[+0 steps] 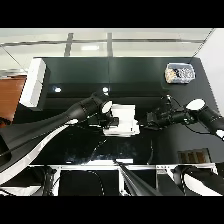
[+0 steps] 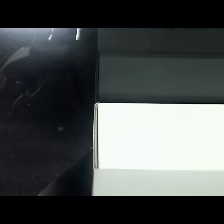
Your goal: Fold the box and place the chain.
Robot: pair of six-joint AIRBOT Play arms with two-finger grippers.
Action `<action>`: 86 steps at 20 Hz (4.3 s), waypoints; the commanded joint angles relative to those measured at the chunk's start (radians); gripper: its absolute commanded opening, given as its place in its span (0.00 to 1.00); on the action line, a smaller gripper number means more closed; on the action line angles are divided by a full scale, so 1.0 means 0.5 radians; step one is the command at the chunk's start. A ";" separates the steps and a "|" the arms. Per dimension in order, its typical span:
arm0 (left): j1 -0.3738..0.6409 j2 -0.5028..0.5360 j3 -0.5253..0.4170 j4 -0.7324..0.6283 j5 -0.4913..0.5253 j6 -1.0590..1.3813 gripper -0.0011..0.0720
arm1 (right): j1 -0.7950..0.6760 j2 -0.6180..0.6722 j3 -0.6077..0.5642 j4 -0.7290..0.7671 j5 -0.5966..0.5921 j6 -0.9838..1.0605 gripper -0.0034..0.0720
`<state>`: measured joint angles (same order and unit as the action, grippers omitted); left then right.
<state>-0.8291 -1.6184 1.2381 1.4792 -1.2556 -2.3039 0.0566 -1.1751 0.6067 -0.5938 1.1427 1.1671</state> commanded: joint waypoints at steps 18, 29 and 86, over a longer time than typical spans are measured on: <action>0.002 0.000 0.001 0.002 0.043 0.000 0.05 | 0.726 -0.045 0.250 -0.665 -0.351 0.761 0.51; 0.002 0.000 0.001 0.002 0.042 0.000 0.05 | 1.048 -0.280 0.580 -1.403 -0.227 1.577 0.29; 0.002 0.000 0.001 0.007 0.086 0.000 0.05 | 1.261 0.134 0.777 -1.943 0.182 1.775 0.63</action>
<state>-0.8291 -1.6188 1.2385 1.4830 -1.2228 -2.3028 0.6876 -1.2263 0.9928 -1.4780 1.1797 2.0792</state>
